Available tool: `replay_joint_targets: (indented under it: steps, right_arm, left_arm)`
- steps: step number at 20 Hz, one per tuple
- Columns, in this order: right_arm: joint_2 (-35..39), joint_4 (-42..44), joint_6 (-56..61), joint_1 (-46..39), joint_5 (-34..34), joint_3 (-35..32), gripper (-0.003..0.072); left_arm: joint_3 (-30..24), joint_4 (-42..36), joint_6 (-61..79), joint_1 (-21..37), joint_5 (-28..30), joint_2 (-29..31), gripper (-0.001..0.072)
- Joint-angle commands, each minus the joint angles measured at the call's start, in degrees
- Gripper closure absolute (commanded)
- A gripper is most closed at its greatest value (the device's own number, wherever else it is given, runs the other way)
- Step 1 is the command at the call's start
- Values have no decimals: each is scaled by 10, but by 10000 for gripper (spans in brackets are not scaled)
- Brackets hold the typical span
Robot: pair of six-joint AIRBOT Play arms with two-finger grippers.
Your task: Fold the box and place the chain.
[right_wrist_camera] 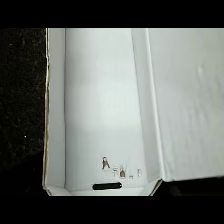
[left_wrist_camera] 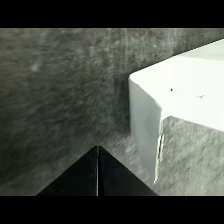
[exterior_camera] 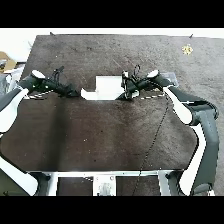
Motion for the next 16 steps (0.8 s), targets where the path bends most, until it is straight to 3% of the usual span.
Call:
replay_joint_targets:
  steps: [1,6,16]
  right_arm:
    - [0,0,0,0,0,0,245]
    - [0,0,0,0,0,0,245]
    - [0,0,0,0,0,0,245]
  left_arm:
    - [-3,-28,2,-18,29,-12,699]
    - [-2,-53,4,-40,29,-24,698]
    - [-2,-245,114,-40,-33,-24,696]
